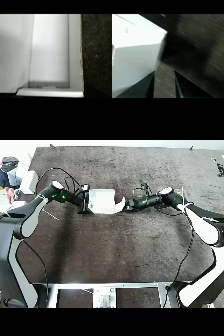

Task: Fold the box and place the chain.

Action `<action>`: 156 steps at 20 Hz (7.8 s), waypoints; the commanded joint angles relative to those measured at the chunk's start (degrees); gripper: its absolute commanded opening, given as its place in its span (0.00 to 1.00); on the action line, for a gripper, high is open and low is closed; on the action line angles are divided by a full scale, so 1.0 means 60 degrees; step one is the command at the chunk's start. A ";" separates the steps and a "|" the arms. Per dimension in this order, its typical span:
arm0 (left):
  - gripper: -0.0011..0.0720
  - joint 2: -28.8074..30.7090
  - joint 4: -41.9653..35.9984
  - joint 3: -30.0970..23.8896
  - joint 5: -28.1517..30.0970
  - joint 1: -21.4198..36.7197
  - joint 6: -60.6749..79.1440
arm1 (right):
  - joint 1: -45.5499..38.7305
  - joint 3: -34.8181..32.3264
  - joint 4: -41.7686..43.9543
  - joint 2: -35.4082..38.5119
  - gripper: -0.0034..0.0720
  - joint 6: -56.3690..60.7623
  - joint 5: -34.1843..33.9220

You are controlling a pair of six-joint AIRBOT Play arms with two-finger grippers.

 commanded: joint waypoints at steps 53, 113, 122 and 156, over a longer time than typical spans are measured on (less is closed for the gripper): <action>0.49 -0.0004 -0.0004 -0.0004 -0.0029 0.0007 -0.0022 | 0.4688 0.5202 -1.1763 -0.1858 0.57 1.1544 0.0652; 0.49 -0.0004 -0.0004 -0.0004 -0.0022 0.0007 -0.0022 | 0.1381 0.5220 -1.1577 0.1504 0.48 0.7366 0.1599; 0.49 -0.0004 -0.0004 -0.0004 -0.0022 0.0007 -0.0022 | -0.1574 0.2983 -1.0440 0.1486 0.48 0.6827 0.0437; 0.49 -0.0004 0.0000 -0.0004 -0.0015 0.0007 -0.0022 | -0.1778 0.2619 -0.9078 0.0004 0.15 0.6029 0.0040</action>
